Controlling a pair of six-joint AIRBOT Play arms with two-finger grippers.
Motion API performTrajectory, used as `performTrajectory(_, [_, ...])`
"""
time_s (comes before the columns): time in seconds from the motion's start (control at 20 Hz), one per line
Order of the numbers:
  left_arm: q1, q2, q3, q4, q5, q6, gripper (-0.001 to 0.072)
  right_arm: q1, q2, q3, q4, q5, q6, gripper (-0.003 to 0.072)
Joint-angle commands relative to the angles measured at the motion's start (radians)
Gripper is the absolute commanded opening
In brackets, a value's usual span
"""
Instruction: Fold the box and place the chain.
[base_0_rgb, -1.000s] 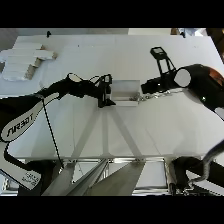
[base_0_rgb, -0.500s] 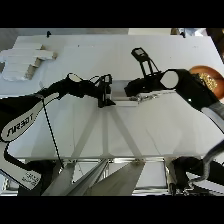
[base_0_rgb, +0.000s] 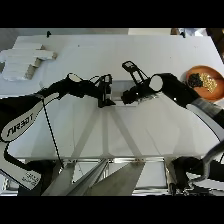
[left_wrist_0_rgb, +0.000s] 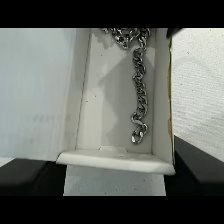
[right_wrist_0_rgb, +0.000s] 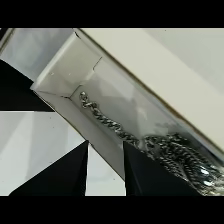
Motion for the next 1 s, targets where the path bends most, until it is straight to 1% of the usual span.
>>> performTrajectory(0.0, [0.0,0.0,0.0,0.0,0.0,0.0,0.0277,-0.05,0.089,0.001,-0.012,0.017,-0.008,0.0246])
performTrajectory(0.15, [0.0,0.0,0.0,0.0,0.0,0.0,0.0277,-0.158,0.181,0.001,-0.05,0.089,-0.009,0.0247])
performTrajectory(0.2, [0.0,0.0,0.0,0.0,0.0,0.0,0.0277,-0.196,0.196,0.001,-0.09,0.122,-0.009,0.025])
performTrajectory(0.3, [0.0,0.0,0.0,0.0,0.0,0.0,0.0277,-0.276,0.203,0.001,-0.183,0.203,0.005,0.028])
performTrajectory(0.4, [0.0,0.0,0.0,0.0,0.0,0.0,0.0277,-0.356,0.2,0.0,-0.271,0.247,0.149,0.028])
performTrajectory(0.45, [0.0,0.0,0.0,0.0,0.0,0.0,0.0277,-0.389,0.2,0.0,-0.311,0.249,0.222,0.028])
performTrajectory(0.5, [0.0,0.0,0.0,0.0,0.0,0.0,0.0277,-0.419,0.2,0.0,-0.352,0.249,0.286,0.0297])
performTrajectory(0.6, [0.0,0.0,0.0,0.0,0.0,0.0,0.0277,-0.469,0.192,0.0,-0.412,0.25,0.364,0.0445])
performTrajectory(0.65, [0.0,0.0,0.0,0.0,0.0,0.0,0.0277,-0.492,0.185,0.0,-0.425,0.252,0.389,0.0463])
performTrajectory(0.85, [0.0,0.0,0.0,0.0,0.0,0.0,0.0277,-0.566,0.13,-0.002,-0.454,0.269,0.499,0.0463])
performTrajectory(0.95, [0.0,0.0,0.0,0.0,0.0,0.0,0.0277,-0.599,0.088,-0.016,-0.47,0.268,0.594,0.0463])
